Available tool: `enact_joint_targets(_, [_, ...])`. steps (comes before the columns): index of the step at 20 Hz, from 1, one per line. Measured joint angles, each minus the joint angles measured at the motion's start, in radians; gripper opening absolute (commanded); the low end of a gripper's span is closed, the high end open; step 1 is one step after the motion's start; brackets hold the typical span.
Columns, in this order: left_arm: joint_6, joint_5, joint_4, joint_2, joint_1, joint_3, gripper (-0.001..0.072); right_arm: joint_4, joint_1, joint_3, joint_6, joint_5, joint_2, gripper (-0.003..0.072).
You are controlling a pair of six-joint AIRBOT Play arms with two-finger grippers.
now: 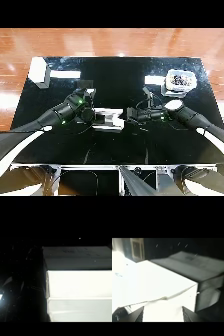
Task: Fold the box and place the chain.
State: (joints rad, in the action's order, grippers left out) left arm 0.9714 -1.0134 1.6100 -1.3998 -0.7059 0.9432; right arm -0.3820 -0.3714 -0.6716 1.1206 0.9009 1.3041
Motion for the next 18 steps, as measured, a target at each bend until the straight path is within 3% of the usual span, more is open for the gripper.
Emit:
enact_joint_targets(5, [-0.002, -0.001, 0.0, 0.0, 0.0, 0.0, 0.0018, -0.164, -0.097, -0.05, 0.199, -0.068, 0.0, 0.0565])
enact_joint_targets(8, [-0.003, -0.001, -0.001, 0.0, 0.0, 0.0, 0.0018, -0.385, -0.178, -0.122, 0.436, -0.094, 0.0, 0.0564])
enact_joint_targets(12, [0.001, -0.001, -0.003, 0.0, 0.0, 0.0, 0.0018, -0.684, -0.28, -0.208, 0.76, -0.071, 0.0, 0.0538])
enact_joint_targets(18, [0.0, 0.0, -0.004, 0.0, -0.001, 0.0, 0.0018, -0.927, -0.381, -0.264, 1.031, -0.025, 0.0, 0.0537])
